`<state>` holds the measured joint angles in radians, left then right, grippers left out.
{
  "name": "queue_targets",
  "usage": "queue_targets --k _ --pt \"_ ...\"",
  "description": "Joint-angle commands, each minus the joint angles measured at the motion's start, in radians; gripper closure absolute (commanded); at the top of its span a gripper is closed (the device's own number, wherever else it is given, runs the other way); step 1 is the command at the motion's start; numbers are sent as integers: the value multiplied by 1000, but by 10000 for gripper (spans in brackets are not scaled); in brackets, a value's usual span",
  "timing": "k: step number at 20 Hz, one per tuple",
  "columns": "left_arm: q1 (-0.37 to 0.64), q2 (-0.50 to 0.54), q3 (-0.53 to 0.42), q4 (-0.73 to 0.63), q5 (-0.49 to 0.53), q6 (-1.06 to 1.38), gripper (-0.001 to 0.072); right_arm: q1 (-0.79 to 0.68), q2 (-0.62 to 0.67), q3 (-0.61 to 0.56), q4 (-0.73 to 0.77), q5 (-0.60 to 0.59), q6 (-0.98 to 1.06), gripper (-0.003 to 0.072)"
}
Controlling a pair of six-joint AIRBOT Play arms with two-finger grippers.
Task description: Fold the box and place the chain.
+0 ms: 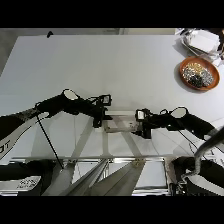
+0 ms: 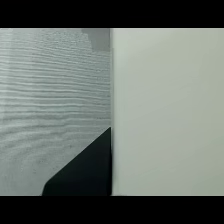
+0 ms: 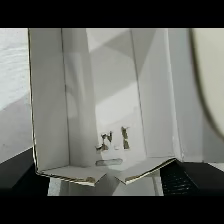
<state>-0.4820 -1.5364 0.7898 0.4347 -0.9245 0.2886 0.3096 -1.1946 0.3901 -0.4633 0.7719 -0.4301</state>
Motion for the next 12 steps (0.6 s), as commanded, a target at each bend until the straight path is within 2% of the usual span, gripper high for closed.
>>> queue_targets --k 1,7,8,10,12 --pt "0 0 0 0 0 0 697 1 -5 2 21 -7 -47 50" --pt "0 0 0 0 1 0 697 1 -58 31 22 -5 -50 51" --pt "0 0 0 0 1 0 697 1 -62 32 18 -5 -50 62" --pt "0 0 0 0 0 0 697 1 -68 32 16 -5 -50 163" --pt "0 0 0 0 0 0 697 0 -68 32 15 -5 -50 165"
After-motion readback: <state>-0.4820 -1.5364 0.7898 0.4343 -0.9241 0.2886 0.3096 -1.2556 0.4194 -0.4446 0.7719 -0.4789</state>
